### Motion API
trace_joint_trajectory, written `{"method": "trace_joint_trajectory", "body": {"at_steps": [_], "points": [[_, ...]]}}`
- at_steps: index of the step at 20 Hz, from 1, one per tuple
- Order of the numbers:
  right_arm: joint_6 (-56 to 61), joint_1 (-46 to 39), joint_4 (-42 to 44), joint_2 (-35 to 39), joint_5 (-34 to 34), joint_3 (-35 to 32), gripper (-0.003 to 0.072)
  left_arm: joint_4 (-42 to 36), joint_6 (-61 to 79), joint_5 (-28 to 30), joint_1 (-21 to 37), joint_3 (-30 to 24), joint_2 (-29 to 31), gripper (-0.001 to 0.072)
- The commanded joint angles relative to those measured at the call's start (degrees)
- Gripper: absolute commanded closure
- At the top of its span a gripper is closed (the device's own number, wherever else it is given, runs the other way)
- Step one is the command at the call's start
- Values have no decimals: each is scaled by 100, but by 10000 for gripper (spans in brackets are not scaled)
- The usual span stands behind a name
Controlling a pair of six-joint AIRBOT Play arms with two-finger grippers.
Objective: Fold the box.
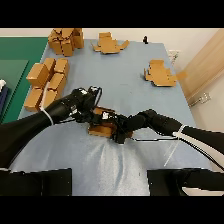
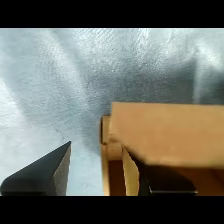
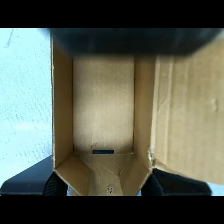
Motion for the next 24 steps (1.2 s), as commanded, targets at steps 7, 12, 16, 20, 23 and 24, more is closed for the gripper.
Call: {"method": "trace_joint_trajectory", "body": {"at_steps": [7, 12, 16, 20, 23, 24], "points": [[31, 0, 0, -2, -186, -2, 169, -2245, 4006, -992, 1388, -212, 942, 128], [37, 0, 2, -2, -186, -2, 169, -3792, 8341, -2111, 3340, -1073, 1331, 95], [74, 7, 0, -2, -186, -2, 169, -3963, 11112, -870, 4225, -1220, 831, 95], [76, 24, 0, -2, -184, -2, 169, -4597, 12810, -796, 4072, -1217, 13, 85], [76, 24, 2, -2, -188, -2, 170, -4594, 12983, -629, 3781, -1209, -289, 18], [76, 24, 2, -2, -188, -2, 169, -4601, 12992, -560, 3672, -1207, -295, 18]]}}
